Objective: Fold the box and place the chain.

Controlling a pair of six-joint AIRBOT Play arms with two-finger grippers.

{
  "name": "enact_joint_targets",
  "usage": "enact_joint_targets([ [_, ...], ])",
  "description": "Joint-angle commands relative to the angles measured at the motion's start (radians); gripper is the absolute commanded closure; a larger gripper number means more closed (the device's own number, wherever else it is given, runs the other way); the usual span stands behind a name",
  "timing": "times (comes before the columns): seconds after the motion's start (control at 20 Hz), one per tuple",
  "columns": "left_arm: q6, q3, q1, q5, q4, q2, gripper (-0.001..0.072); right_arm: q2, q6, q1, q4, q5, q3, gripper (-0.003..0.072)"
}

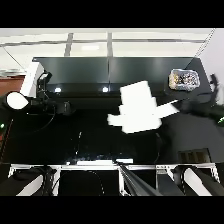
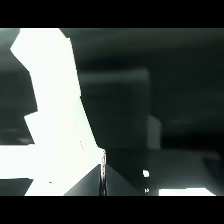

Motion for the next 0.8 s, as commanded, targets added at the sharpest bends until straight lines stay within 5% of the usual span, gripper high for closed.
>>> enact_joint_targets([
  [0.0, 0.138, 0.002, -0.002, 0.04, -0.233, -0.081, 0.0007, 0.21, -0.025, 0.291, 0.267, -0.383, -0.27, 0.0676],
  [0.25, 0.402, 0.011, -0.003, 0.0, -0.685, -0.276, 0.0007, 0.225, -0.019, 0.596, 0.29, -0.542, -0.315, 0.0676],
  [0.55, 0.421, 0.187, -0.106, -0.097, -0.533, -0.504, 0.0007, 0.225, -0.018, 0.664, 0.29, -0.6, -0.315, 0.0676],
  [0.75, 0.655, 0.295, -0.112, -0.383, -0.632, -0.667, 0.0024, 0.225, -0.018, 0.665, 0.29, -0.594, -0.315, 0.0676],
])
